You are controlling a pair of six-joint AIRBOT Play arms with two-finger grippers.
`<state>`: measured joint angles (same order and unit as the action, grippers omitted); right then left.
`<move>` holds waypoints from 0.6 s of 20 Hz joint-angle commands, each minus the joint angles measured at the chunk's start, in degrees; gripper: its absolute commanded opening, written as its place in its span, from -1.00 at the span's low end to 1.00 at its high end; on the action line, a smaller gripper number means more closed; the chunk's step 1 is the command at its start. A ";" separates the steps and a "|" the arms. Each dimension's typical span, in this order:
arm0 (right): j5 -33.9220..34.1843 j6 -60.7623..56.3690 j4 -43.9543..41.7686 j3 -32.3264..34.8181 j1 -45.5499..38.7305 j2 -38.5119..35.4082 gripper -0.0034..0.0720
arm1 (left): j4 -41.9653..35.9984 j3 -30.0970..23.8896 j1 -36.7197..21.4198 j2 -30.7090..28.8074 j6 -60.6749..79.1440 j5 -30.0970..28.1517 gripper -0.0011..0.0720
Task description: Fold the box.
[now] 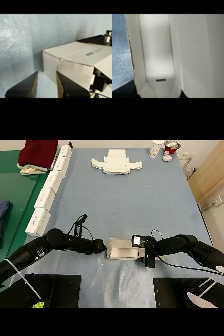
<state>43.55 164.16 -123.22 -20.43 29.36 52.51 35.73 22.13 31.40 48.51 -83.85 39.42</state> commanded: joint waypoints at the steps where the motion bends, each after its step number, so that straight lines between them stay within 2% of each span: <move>1: 0.00 0.00 0.00 -0.04 0.02 0.02 0.45 | 0.04 1.44 -4.46 0.02 0.15 5.07 -0.06; 4: 0.00 0.00 0.00 -0.04 0.02 0.02 0.45 | -1.18 2.99 -4.39 0.11 0.76 6.58 -0.06; 8: 0.00 0.00 0.00 -0.04 0.02 0.02 0.45 | -2.78 2.97 -0.07 1.20 0.74 5.73 -0.06; 10: 0.00 0.00 -0.02 -0.04 0.00 0.02 0.45 | -2.69 2.99 2.89 2.25 0.81 2.84 -0.05; 11: 0.00 0.00 0.00 -0.04 0.00 0.02 0.45 | -2.29 2.99 4.20 2.71 1.16 1.22 0.08; 12: -0.02 0.00 -0.02 -0.04 0.02 0.02 0.45 | -1.99 3.02 5.07 3.06 1.31 -0.11 0.11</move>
<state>43.55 164.16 -123.22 -20.43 29.36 52.51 33.50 25.02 33.63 50.57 -82.96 42.74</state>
